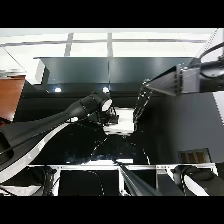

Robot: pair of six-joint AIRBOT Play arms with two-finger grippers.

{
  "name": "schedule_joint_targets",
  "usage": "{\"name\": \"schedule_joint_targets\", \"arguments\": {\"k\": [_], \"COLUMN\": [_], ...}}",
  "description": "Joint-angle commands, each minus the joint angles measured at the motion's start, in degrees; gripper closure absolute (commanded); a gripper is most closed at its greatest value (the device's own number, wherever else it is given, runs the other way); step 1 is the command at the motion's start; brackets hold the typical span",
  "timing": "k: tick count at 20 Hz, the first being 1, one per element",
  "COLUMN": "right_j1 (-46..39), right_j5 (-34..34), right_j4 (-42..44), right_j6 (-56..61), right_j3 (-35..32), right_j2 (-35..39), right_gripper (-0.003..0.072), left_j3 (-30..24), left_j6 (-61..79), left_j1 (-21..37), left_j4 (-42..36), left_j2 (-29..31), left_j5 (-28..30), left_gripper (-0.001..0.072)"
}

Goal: Fold the box and place the chain.

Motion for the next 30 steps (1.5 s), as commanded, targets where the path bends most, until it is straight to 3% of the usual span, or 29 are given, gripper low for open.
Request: {"name": "schedule_joint_targets", "arguments": {"k": [1, 9, 12, 15, 16, 17, 18, 21, 24, 25, 26, 27, 30], "right_j1": [6.14, 11.80, 13.18, 16.13, 16.52, 16.31, 14.93, 6.75, 2.91, 3.56, 4.37, 5.62, 9.97], "right_j5": [-8.20, -35.23, -36.30, -40.28, -41.79, -42.01, -39.98, -30.25, -24.61, -26.40, -29.94, -34.38, -45.90], "right_j4": [-1.01, -8.87, -8.92, -8.96, -8.94, -8.96, -9.42, -14.60, -29.68, -32.74, -33.40, -32.94, -32.96], "right_j6": [-0.20, 9.68, 9.64, 9.55, 9.55, 9.53, 8.74, 4.72, -1.51, -4.85, -9.84, -17.46, -40.98], "right_j3": [-5.77, -34.95, -39.19, -39.34, -39.34, -39.17, -38.51, -36.92, -37.27, -38.53, -40.48, -42.66, -46.84], "right_j2": [-0.02, -0.39, -1.88, -3.41, -3.61, -3.58, -3.48, -0.55, 1.11, 1.11, 1.05, 0.70, -2.84], "right_gripper": [0.0667, 0.0667, 0.0666, 0.0664, 0.0570, 0.0343, 0.0311, 0.0311, 0.0310, 0.0304, 0.0056, -0.0026, -0.0025], "left_j3": [0.04, 0.04, 0.04, 0.04, 0.04, 0.04, 0.04, 0.04, 0.04, 0.04, 0.04, 0.04, 0.04], "left_j6": [0.02, 0.02, 0.02, 0.00, 0.02, 0.02, 0.00, 0.02, 0.02, 0.02, 0.02, 0.02, 0.02], "left_j1": [0.02, 0.02, 0.00, 0.00, 0.00, 0.00, 0.00, 0.02, 0.00, 0.00, 0.00, 0.02, 0.00], "left_j4": [0.02, 0.00, 0.00, 0.02, 0.02, 0.02, 0.02, 0.02, 0.02, 0.02, 0.02, 0.02, 0.00], "left_j2": [-0.02, -0.02, -0.02, -0.02, -0.02, -0.02, -0.02, -0.02, -0.02, -0.02, -0.02, -0.02, -0.02], "left_j5": [0.04, 0.00, 0.07, 0.13, 0.11, 0.07, 0.07, 0.02, -0.09, -0.11, -0.07, -0.04, -0.04], "left_gripper": [0.0679, 0.0679, 0.0679, 0.0679, 0.0679, 0.0679, 0.0679, 0.0679, 0.0679, 0.0679, 0.0679, 0.0679, 0.0679]}}
